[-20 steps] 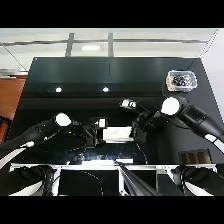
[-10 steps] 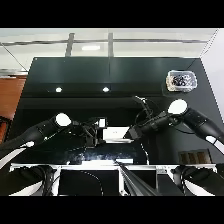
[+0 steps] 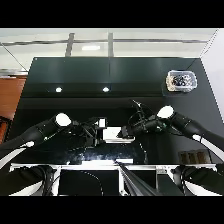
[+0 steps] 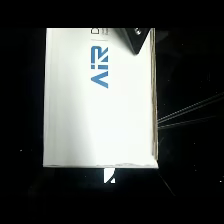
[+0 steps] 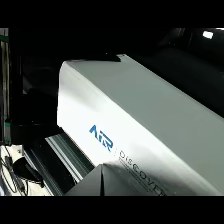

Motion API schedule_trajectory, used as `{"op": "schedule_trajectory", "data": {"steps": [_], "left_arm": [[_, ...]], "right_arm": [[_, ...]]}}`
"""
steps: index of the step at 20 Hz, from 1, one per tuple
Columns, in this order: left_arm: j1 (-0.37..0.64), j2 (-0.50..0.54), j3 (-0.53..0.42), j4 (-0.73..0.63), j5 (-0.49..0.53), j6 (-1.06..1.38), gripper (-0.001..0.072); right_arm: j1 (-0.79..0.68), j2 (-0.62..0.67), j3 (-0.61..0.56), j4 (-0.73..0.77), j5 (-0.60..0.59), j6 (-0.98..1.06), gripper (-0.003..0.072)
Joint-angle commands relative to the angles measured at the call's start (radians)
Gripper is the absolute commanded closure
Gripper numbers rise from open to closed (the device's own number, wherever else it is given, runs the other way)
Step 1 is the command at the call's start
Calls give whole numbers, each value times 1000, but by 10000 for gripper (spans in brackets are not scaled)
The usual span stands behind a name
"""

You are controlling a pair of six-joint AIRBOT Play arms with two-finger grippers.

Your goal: Fold the box and place the chain.

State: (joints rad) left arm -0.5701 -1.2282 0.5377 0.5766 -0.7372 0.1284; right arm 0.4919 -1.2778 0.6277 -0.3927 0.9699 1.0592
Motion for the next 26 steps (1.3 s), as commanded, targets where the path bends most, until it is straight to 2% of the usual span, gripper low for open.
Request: {"op": "schedule_trajectory", "data": {"steps": [1, 5, 8, 9, 10, 11, 12, 15, 18, 21, 26], "left_arm": [[0, 0, 0, -2, -4, -2, 436], [0, 1, 0, -12, -21, -21, 435], [5, 14, 0, 17, -41, -31, 412], [9, 27, 1, 45, -47, -32, 382], [15, 46, 1, 67, -63, -32, 231], [25, 72, 0, 89, -73, -67, 46], [36, 106, 1, 119, -76, -161, 3], [69, 220, 2, 296, -146, -322, 3], [69, 289, 13, 310, -214, -373, 3], [1, 249, 69, 265, -187, -444, 8], [-149, 97, 209, 224, -90, -447, 8]], "right_arm": [[4, -12, -2, -34, -40, 3, 673], [-28, 27, 17, -29, 27, -46, 673], [-127, 143, 64, -31, 151, -45, 673], [-173, 193, 75, -32, 187, -45, 673], [-230, 249, 82, -33, 221, -41, 673], [-288, 301, 83, -37, 244, -37, 673], [-349, 353, 83, -62, 264, -28, 673], [-491, 452, 83, -190, 292, 30, 672], [-536, 459, 82, -211, 301, 37, 672], [-536, 459, 82, -220, 245, 40, 672], [-536, 459, 82, -371, 215, 161, 672]]}}
